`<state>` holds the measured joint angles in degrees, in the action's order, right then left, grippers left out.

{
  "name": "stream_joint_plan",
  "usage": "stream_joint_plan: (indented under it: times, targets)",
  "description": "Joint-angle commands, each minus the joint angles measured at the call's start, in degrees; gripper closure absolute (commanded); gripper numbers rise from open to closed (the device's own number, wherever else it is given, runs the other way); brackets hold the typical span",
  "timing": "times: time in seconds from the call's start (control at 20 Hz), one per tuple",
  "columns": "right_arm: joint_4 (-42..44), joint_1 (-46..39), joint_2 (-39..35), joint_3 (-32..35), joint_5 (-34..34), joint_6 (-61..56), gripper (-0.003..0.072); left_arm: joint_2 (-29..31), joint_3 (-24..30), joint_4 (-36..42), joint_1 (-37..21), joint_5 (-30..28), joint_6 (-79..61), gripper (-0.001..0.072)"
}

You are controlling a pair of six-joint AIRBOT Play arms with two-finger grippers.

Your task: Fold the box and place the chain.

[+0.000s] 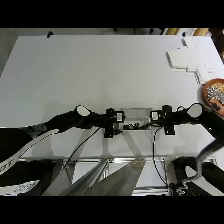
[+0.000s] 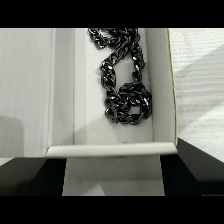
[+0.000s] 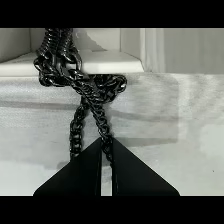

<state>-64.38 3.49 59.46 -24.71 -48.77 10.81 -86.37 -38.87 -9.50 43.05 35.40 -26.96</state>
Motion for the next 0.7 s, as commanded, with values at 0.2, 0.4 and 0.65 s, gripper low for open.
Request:
stream_joint_plan:
  times: [0.2,0.4,0.65]
  targets:
    - [3.5,0.0,-11.5,0.0,-2.9,-7.1,0.0665,0.0,0.0,0.0,0.0,0.0,0.0,0.0397]
    - [9.6,0.0,-18.8,0.0,-5.0,-11.8,0.0665,0.0,0.0,0.0,0.0,0.0,0.0,0.0397]
    - [24.5,0.8,-23.9,0.0,-11.9,-11.0,0.0664,0.0,0.0,0.0,0.0,0.0,0.0,0.0397]
